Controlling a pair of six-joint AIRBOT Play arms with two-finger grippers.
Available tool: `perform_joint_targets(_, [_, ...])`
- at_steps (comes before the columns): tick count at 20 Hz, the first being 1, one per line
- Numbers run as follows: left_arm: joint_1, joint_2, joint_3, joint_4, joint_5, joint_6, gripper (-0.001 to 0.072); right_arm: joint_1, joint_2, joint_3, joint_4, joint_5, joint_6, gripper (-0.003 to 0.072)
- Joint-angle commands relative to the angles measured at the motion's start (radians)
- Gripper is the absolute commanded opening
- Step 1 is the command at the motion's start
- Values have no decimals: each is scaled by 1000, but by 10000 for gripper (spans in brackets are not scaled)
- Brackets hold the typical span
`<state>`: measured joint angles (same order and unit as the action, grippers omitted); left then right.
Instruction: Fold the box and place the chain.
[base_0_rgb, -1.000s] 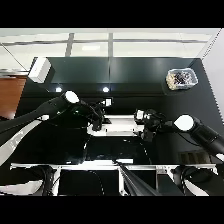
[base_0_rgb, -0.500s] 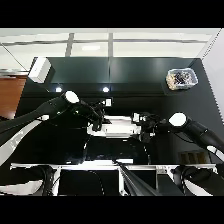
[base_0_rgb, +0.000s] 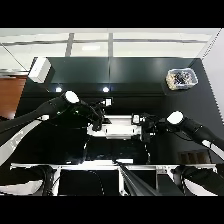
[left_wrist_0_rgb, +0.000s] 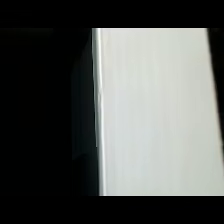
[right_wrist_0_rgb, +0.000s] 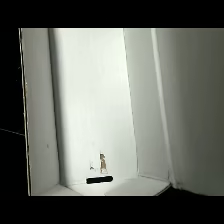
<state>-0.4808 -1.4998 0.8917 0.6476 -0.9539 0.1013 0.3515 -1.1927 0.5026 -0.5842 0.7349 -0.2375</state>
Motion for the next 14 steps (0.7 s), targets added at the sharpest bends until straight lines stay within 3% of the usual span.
perform_joint_targets(1, [-1, 0, 0, -1, 0, 0, 28, -3, -25, 0, 32, -8, -59, 709])
perform_joint_targets(14, [-1, 0, 0, -1, 2, 0, 28, -3, -32, 0, 30, -22, -59, 708])
